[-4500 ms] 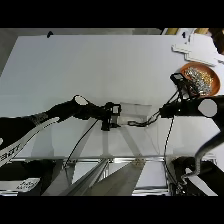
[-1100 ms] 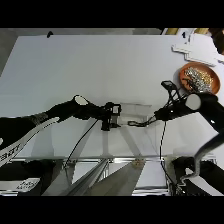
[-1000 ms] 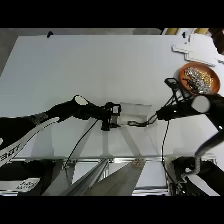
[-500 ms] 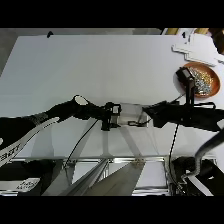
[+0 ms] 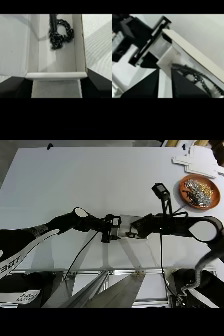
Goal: Fold the box and place the chain.
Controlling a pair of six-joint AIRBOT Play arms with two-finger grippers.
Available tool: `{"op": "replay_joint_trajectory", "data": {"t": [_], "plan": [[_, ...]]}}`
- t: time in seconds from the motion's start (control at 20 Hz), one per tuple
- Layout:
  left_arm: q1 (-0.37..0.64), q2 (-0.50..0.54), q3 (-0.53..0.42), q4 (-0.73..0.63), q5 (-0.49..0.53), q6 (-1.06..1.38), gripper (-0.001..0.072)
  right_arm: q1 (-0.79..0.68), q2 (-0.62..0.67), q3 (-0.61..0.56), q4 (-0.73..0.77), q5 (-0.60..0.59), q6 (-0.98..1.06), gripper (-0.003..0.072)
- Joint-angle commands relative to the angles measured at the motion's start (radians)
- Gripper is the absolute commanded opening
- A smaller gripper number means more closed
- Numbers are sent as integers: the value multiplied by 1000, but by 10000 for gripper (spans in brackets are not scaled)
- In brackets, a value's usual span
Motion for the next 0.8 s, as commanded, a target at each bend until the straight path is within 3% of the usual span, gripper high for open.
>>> {"op": "replay_joint_trajectory", "data": {"t": [0.0,0.15,0.4,0.5,0.75], "plan": [[1,0,0,0,0,0,149,6,-31,2,-37,0,32,199],[1,0,0,0,0,0,149,-45,52,18,-80,53,26,198],[1,0,0,0,0,0,149,-355,143,24,-272,313,26,168],[1,0,0,0,0,0,149,-457,124,-3,-311,307,-38,154],[1,0,0,0,0,0,149,-493,60,-139,-128,291,-1053,160]]}}
